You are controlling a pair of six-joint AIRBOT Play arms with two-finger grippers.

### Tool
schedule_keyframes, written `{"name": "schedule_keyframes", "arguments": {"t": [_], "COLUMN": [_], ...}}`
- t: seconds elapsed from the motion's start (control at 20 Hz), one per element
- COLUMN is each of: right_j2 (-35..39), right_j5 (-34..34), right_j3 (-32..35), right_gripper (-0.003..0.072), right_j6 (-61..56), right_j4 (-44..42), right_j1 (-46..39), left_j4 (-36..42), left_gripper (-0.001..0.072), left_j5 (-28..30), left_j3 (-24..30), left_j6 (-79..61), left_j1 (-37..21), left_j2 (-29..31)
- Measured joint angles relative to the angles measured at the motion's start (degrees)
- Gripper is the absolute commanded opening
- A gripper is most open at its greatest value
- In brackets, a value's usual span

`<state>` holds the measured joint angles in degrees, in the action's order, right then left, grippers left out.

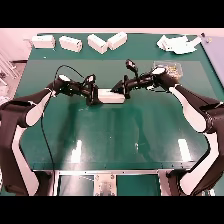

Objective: Fold the box and place the chain.

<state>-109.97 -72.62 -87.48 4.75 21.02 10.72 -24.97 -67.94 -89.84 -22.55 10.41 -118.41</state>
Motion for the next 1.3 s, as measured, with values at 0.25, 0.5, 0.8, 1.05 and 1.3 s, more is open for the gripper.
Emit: {"name": "schedule_keyframes", "arguments": {"t": [0.25,0.5,0.8,1.05,1.3], "right_j2": [-1.86,-2.29,0.85,11.04,20.13], "right_j5": [0.48,0.22,-1.81,-1.22,-0.37], "right_j3": [0.02,-0.11,-2.25,-5.09,-4.07], "right_gripper": [0.0003,0.0005,0.0003,0.0002,0.0002], "right_j6": [-3.67,-8.57,-10.03,-13.31,-21.03], "right_j4": [3.28,8.81,11.74,7.56,6.88], "right_j1": [1.49,2.78,3.02,2.21,-1.07], "left_j4": [-0.09,-0.15,0.22,0.09,0.31], "left_gripper": [0.0471,0.047,0.047,0.047,0.047], "left_j5": [-0.09,-0.22,0.42,0.07,0.15], "left_j3": [0.0,0.02,0.02,0.0,0.0], "left_j6": [-0.09,-0.17,0.26,0.2,0.11], "left_j1": [0.0,0.0,-0.02,0.04,-0.02], "left_j2": [0.0,0.0,0.0,0.0,0.0]}}
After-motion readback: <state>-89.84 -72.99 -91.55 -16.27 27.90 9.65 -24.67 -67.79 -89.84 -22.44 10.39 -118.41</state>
